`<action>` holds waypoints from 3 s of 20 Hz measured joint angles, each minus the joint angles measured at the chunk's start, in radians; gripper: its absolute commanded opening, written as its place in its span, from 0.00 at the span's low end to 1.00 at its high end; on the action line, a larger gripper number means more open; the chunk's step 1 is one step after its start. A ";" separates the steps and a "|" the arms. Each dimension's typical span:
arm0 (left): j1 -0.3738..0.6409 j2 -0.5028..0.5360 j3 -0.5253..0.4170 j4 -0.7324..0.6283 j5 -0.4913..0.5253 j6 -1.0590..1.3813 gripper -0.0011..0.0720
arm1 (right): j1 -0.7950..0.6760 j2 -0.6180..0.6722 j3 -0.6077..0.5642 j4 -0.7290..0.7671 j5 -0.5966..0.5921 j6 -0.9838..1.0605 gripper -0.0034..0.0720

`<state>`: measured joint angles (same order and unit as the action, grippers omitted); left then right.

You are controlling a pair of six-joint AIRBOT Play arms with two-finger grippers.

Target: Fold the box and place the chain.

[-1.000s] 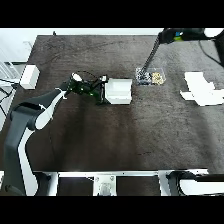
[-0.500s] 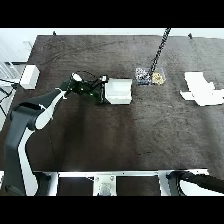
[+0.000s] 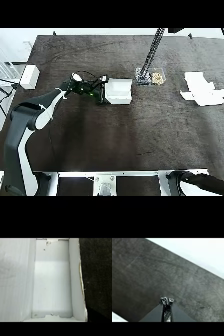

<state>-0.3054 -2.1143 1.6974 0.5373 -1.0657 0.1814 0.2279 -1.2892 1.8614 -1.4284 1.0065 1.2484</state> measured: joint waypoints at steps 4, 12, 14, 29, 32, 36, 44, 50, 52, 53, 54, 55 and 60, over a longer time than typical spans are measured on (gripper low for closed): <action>0.000 0.000 0.000 0.000 0.000 0.000 0.66 | 0.014 0.000 0.000 0.000 0.041 -0.003 0.06; 0.000 0.000 0.000 0.000 0.000 0.000 0.66 | 0.051 0.019 0.000 0.000 0.112 -0.004 0.06; 0.000 0.000 0.000 0.000 0.000 0.000 0.66 | 0.070 0.022 0.000 0.000 0.123 -0.005 0.06; 0.000 0.000 0.000 0.000 0.000 0.000 0.66 | 0.183 0.025 -0.074 0.007 0.126 -0.004 0.06; 0.000 0.000 0.000 0.000 0.000 0.000 0.66 | 0.192 0.024 -0.088 0.007 0.111 -0.004 0.06; 0.000 0.000 0.000 0.000 0.000 0.000 0.66 | 0.195 0.024 -0.093 0.007 0.079 -0.004 0.06; 0.000 0.000 0.000 0.000 0.000 0.000 0.66 | 0.196 0.024 -0.095 0.005 -0.021 -0.004 0.06; 0.000 0.000 0.000 0.000 0.000 0.000 0.66 | 0.196 0.023 -0.104 0.004 -0.062 -0.004 0.06; 0.000 0.000 0.000 0.000 0.000 0.000 0.66 | 0.196 0.022 -0.121 0.003 -0.068 -0.004 0.06; 0.000 0.000 0.000 0.000 0.000 0.000 0.66 | 0.196 0.022 -0.133 0.003 -0.068 -0.004 0.06; 0.000 0.000 0.000 0.000 0.000 0.000 0.66 | 0.196 0.022 -0.146 0.004 -0.069 -0.004 0.06; 0.000 0.000 0.000 0.000 0.000 0.000 0.66 | 0.196 0.022 -0.163 0.005 -0.069 -0.004 0.06; 0.000 0.000 0.000 0.000 0.000 0.000 0.66 | 0.195 0.021 -0.239 0.002 -0.074 -0.004 0.06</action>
<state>-0.3054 -2.1143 1.6974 0.5373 -1.0660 0.1814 0.4232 -1.2678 1.6222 -1.4261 0.9329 1.2446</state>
